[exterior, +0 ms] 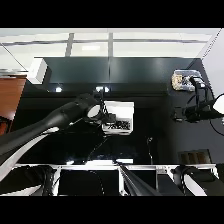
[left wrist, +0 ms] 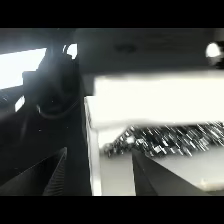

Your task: Fold the box and place the chain.

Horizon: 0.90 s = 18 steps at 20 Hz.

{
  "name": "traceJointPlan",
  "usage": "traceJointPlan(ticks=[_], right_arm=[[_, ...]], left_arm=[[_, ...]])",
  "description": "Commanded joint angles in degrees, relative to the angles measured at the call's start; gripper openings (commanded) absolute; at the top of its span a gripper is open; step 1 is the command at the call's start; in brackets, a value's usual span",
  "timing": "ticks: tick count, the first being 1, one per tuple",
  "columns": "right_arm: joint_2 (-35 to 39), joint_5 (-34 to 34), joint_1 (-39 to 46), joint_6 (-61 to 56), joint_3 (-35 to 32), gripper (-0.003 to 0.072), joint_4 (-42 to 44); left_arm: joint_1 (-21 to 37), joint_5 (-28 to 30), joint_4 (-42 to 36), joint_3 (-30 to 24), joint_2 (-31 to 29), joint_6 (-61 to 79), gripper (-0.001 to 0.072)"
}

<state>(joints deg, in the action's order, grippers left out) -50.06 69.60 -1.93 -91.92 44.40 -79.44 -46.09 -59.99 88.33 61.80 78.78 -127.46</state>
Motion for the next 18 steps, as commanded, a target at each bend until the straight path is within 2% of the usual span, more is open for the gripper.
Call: traceJointPlan(ticks=[1,4,6,8,9,10,11,12,13,15,16,18], right_arm=[[0.0,-0.2,0.0,0.0,-0.7,0.0444,0.3],[0.0,-0.2,0.0,0.0,-0.7,0.0444,0.4],[0.0,-0.6,0.0,0.0,-1.0,0.0444,1.6],[0.0,-1.4,0.0,0.0,-1.4,0.0445,3.5],[0.0,-1.9,0.0,0.0,-1.4,0.0444,4.5],[0.0,-2.6,0.0,0.0,-1.4,0.0444,5.4],[0.0,-3.2,0.0,0.0,-1.4,0.0444,5.9],[0.0,-3.6,0.0,0.0,-1.4,0.0444,6.4],[0.0,-3.8,0.0,-0.1,-1.4,0.0445,6.4],[0.0,-4.0,0.0,-0.1,-1.4,0.0444,6.4],[0.0,-3.9,0.0,-0.1,-1.4,0.0444,6.6],[0.0,-3.6,0.0,-0.1,-1.4,0.0444,7.8]], left_arm=[[0.9,-4.6,5.8,-1.0,-8.4,8.4,0.0469],[8.1,-7.6,13.9,-6.9,-17.4,8.7,0.0469],[19.2,-4.5,10.6,-13.1,-22.3,9.0,0.0467],[29.7,4.0,-2.1,-20.0,-24.7,17.4,0.0467],[34.4,8.0,-13.9,-23.6,-24.7,29.7,0.0468],[38.0,9.6,-27.4,-26.7,-23.8,46.7,0.0475],[39.8,9.0,-37.8,-28.8,-22.5,65.0,0.0564],[40.1,8.8,-43.7,-30.1,-21.1,83.1,0.0666],[39.4,8.7,-47.8,-30.9,-19.8,96.7,0.0715],[36.5,8.8,-52.8,-31.0,-17.7,115.6,0.0716],[34.2,8.8,-52.6,-31.0,-17.4,124.7,0.0716],[29.3,9.5,-45.5,-30.3,-16.7,132.1,0.0717]])
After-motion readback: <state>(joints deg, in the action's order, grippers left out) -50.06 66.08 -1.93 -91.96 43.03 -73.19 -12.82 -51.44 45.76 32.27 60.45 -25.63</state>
